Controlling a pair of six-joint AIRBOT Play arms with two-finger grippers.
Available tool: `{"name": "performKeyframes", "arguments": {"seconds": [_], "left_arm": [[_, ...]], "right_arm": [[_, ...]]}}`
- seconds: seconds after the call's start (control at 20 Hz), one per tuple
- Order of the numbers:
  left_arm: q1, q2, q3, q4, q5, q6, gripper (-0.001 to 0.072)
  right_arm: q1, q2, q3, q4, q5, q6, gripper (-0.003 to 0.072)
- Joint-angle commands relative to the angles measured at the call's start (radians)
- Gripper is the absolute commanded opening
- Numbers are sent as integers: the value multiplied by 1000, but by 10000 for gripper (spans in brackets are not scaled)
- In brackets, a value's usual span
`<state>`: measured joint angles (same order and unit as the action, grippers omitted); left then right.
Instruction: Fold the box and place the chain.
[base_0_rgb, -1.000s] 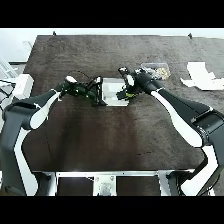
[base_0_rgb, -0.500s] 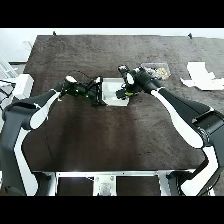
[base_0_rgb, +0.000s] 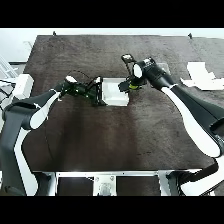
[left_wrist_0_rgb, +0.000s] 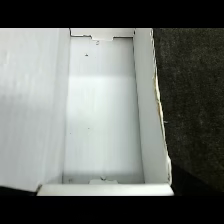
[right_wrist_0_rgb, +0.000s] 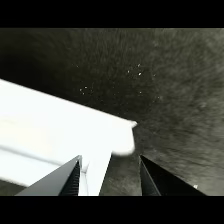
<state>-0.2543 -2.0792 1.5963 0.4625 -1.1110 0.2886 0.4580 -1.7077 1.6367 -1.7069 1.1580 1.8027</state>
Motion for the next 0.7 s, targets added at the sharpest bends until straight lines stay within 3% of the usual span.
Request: {"name": "performKeyframes", "arguments": {"seconds": [0.0, 0.1, 0.2, 0.3, 0.45, 0.55, 0.6, 0.65], "left_arm": [[-1, 0, 0, 0, 0, 0, 455], [0, 0, 0, 0, 0, 0, 455], [-1, 0, 0, 0, 0, 0, 454], [-1, 0, 0, 0, 0, 0, 455], [0, 0, 0, 0, 1, 0, 455], [-1, 0, 0, 0, 0, 0, 455], [-1, 0, 0, 0, 0, 0, 454], [-1, 0, 0, 0, 0, 0, 455]], "right_arm": [[0, 76, -2, 0, 11, -53, 450], [-1, 142, -21, -7, -10, -88, 441], [-9, 216, -80, -62, -147, -114, 365], [-71, 252, -128, -63, -255, -113, 443], [-189, 236, -179, -63, -386, -115, 447], [-252, 222, -219, -63, -524, -125, 321], [-273, 218, -243, -57, -602, -137, 318], [-290, 214, -262, -56, -665, -137, 465]]}}
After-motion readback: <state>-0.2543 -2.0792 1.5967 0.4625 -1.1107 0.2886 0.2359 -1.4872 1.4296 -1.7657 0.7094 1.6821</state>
